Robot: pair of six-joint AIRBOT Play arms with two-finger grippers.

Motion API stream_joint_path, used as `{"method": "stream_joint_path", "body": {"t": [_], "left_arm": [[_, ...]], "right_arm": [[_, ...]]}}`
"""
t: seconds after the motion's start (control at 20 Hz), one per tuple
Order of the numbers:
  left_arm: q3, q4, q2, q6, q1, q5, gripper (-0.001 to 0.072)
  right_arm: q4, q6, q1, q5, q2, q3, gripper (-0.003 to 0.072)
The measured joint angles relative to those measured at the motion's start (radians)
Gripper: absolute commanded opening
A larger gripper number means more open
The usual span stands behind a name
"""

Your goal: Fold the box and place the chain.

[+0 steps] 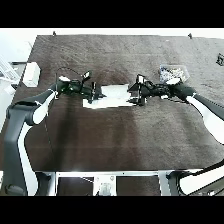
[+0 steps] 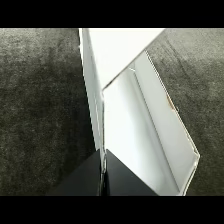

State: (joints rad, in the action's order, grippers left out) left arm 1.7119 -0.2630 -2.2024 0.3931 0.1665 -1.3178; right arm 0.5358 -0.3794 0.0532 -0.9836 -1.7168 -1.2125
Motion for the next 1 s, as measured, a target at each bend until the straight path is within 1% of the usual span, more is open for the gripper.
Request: {"method": "stream_joint_path", "body": {"t": [0.15, 0.3, 0.7, 1.0], "left_arm": [[0.000, -0.001, 0.000, 0.000, -0.001, -0.002, 0.0021], [0.000, -0.001, 0.000, 0.000, -0.001, -0.002, 0.0021], [0.000, -0.002, 0.000, 0.000, -0.001, -0.004, 0.0021], [0.000, -0.001, 0.000, 0.000, -0.001, -0.003, 0.0021]], "right_arm": [[0.000, 0.000, -0.003, -0.074, -0.045, -0.042, 0.0691], [-0.003, -0.011, -0.002, -0.119, -0.079, -0.066, 0.0691], [-0.004, -0.086, 0.014, -0.167, -0.151, -0.108, 0.0691], [-0.004, -0.106, 0.024, -0.201, -0.196, -0.154, 0.0691]]}}
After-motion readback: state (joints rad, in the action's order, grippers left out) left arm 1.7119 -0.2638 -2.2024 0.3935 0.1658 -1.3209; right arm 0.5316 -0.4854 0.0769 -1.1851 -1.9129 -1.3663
